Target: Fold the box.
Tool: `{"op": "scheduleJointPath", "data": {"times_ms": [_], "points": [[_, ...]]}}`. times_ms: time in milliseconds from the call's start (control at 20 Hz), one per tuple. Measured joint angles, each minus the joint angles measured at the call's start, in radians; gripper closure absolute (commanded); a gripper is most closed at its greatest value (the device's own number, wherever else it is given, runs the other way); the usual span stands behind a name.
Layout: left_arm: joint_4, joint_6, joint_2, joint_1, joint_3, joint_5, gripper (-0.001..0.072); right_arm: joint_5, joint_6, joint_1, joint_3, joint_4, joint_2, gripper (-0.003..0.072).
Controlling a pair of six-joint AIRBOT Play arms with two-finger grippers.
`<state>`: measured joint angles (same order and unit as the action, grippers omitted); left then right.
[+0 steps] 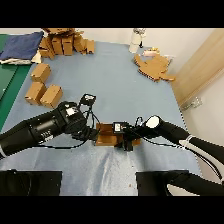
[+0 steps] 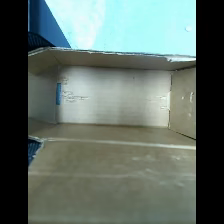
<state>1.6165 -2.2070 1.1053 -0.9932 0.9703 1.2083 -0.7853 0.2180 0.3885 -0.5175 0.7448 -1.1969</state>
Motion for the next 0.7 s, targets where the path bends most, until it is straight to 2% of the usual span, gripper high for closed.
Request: {"op": "scheduleJointPath", "data": {"times_ms": [100,200,400,550,700], "points": [[0.014,0.085,-0.021,0.024,-0.048,-0.007,0.07,0.0,0.0,0.0,0.0,0.0,0.0,0.0106],[-0.043,0.239,-0.04,0.08,-0.117,-0.08,0.07,0.0,0.0,0.0,0.0,0.0,0.0,0.0106],[-0.391,0.884,-0.05,0.299,-0.257,-0.252,0.0699,0.0,0.0,0.0,0.0,0.0,0.0,0.0106],[-0.61,1.32,-0.017,0.475,-0.301,-0.319,0.0699,0.0,0.0,0.0,0.0,0.0,0.0,0.0106],[-0.77,1.674,0.021,0.557,-0.319,-0.393,0.0699,0.0,0.0,0.0,0.0,0.0,0.0,0.0106]]}}
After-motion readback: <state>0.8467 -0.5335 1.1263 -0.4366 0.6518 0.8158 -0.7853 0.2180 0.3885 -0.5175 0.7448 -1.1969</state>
